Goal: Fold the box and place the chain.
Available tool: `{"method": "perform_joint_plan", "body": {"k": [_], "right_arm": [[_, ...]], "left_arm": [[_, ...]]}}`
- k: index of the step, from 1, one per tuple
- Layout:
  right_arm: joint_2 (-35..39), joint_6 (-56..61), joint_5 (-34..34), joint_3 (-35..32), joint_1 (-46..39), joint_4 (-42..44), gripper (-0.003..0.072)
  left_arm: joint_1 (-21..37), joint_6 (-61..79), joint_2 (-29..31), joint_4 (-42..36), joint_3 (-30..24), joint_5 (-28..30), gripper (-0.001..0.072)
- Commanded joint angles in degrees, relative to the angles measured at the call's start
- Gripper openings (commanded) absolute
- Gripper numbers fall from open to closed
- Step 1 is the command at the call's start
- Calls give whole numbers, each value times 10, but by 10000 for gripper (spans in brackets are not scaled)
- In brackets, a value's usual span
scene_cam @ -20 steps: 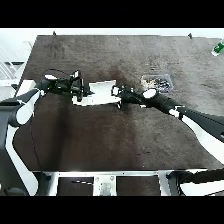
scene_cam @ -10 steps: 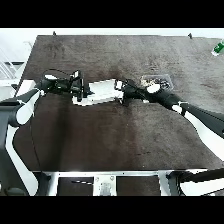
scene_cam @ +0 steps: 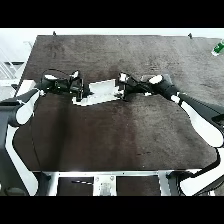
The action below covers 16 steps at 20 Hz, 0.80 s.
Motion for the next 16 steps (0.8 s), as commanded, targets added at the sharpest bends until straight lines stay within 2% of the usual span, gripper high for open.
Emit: {"method": "perform_joint_plan", "body": {"k": [1, 11, 14, 16], "right_arm": [[-34, 25, 65, 45, -18, -9, 660], [-110, 68, 144, 140, -27, -38, 660], [-114, 90, 178, 145, -24, -41, 660], [-114, 127, 180, 144, -15, -81, 660]], "left_arm": [[0, 0, 0, 0, 0, -1, 24], [0, 0, 0, 0, 0, -7, 24], [0, 0, 0, 0, 0, -7, 24], [0, 0, 0, 0, 0, -7, 24]]}}
